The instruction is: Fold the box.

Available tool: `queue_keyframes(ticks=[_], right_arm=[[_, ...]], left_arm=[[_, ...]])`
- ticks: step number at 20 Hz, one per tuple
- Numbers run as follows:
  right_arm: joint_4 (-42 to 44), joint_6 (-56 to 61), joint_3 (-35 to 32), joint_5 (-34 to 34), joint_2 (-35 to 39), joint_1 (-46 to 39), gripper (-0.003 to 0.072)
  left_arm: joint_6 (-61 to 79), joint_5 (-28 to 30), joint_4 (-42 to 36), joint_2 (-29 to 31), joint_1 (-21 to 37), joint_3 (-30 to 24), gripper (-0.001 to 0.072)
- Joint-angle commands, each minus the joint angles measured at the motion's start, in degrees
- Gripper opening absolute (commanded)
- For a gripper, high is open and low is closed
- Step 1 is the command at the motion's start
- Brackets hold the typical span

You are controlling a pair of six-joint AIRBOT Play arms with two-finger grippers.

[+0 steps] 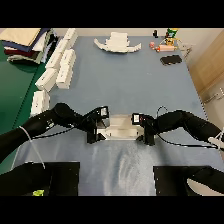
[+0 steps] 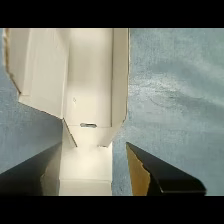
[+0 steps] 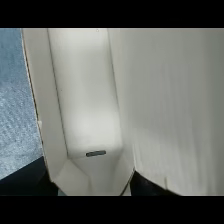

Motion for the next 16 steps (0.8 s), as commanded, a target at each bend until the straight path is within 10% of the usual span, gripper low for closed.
queue_keyframes(ticks=[1,2,3,5,16], right_arm=[[0.02,0.02,-0.02,0.0,0.0,0.04,0.0504],[0.02,0.02,-0.02,0.0,0.0,0.04,0.0505],[0.02,0.0,-0.02,0.02,0.0,0.04,0.0505],[0.02,0.02,-0.02,0.0,0.0,0.04,0.0505],[0.02,0.0,-0.02,0.0,0.0,0.04,0.0505]], left_arm=[[2.84,2.27,-1.66,-3.52,-0.79,1.05,0.0576],[2.86,2.36,-2.29,-3.91,-0.96,1.22,0.051],[2.91,2.23,-2.32,-4.07,-1.2,1.38,0.0263],[2.86,2.69,-2.43,-4.15,-1.81,1.57,0.0132],[5.84,4.92,-9.68,-4.17,-4.02,1.57,0.0102]])
